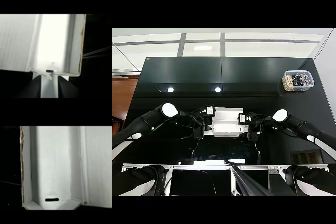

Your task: Fold the box and place the chain.

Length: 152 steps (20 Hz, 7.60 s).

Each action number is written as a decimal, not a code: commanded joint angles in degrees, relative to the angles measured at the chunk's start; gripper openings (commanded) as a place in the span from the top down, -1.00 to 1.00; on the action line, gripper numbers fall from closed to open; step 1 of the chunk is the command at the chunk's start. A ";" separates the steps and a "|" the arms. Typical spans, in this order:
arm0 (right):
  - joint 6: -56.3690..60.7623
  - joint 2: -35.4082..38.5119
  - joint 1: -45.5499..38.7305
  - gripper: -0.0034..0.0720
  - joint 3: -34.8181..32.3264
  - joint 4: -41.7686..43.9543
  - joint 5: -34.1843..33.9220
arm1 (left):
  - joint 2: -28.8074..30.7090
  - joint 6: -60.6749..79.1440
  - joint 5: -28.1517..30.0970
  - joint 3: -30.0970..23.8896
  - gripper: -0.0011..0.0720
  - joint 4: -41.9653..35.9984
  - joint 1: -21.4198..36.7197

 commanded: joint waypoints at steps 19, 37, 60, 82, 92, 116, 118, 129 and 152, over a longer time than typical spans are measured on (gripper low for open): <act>0.04 -0.04 0.02 0.69 -0.02 0.15 -0.20 | -4.94 0.33 0.66 0.00 0.41 -8.35 -2.60; 0.04 -0.04 0.02 0.69 -0.02 0.15 -0.22 | 10.60 -36.35 -14.64 0.81 0.90 7.63 23.71; 0.04 -0.04 0.02 0.69 -0.02 0.15 -0.20 | -6.54 -48.98 -12.28 -5.79 0.90 -14.36 17.11; 0.04 -0.04 0.02 0.69 -0.02 0.15 -0.22 | -6.36 -56.13 -17.92 6.93 -0.67 -11.67 8.48; 0.04 -0.04 0.02 0.69 -0.02 0.15 -0.24 | -6.05 -67.73 -11.89 7.96 -0.49 -5.68 3.37; 0.04 -0.04 0.02 0.69 -0.02 0.15 -0.24 | -6.08 -96.37 -7.13 14.53 -0.41 22.08 -8.26; 0.04 -0.04 0.02 0.69 -0.02 0.15 -0.24 | -6.08 -101.79 -7.28 15.45 -0.41 27.15 -11.06; 0.04 -0.04 0.02 0.69 -0.02 0.15 -0.24 | -6.45 -112.28 -9.16 18.10 -0.37 33.64 -16.41; 0.04 -0.04 0.02 0.69 -0.02 0.15 -0.24 | -13.25 -122.86 -13.40 22.86 -0.11 40.79 -19.50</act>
